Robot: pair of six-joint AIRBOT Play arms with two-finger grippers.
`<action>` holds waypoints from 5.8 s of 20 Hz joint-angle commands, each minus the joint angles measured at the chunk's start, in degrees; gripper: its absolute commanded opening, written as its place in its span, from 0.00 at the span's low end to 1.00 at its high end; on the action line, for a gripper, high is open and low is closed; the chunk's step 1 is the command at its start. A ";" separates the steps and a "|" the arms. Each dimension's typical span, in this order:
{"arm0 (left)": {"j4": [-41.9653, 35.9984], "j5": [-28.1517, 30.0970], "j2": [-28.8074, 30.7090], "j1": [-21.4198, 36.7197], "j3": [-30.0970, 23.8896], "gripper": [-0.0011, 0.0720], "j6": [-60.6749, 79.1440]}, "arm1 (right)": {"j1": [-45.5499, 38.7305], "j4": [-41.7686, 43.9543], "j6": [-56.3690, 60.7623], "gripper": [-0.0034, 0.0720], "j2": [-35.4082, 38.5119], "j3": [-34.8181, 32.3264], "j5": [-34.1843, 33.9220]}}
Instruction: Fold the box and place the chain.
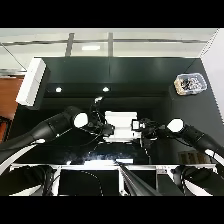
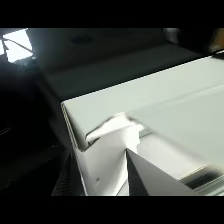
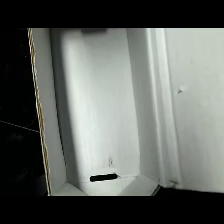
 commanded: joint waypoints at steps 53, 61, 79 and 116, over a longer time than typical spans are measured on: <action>19.43 -12.20 -11.89 -8.17 12.72 0.24 -29.55 | 0.04 -0.09 -0.02 0.19 0.00 0.04 0.02; 19.47 -10.75 -11.89 -8.22 12.74 0.05 -28.83 | 0.04 -0.07 0.00 0.19 0.00 0.04 0.00; 19.45 -10.84 -11.65 -6.75 12.72 0.05 -26.10 | 0.04 -12.52 4.92 0.87 5.49 1.09 5.77; 19.41 -10.78 -11.65 -6.75 12.72 0.05 -26.12 | 0.04 7.39 6.71 0.24 0.96 0.87 -0.20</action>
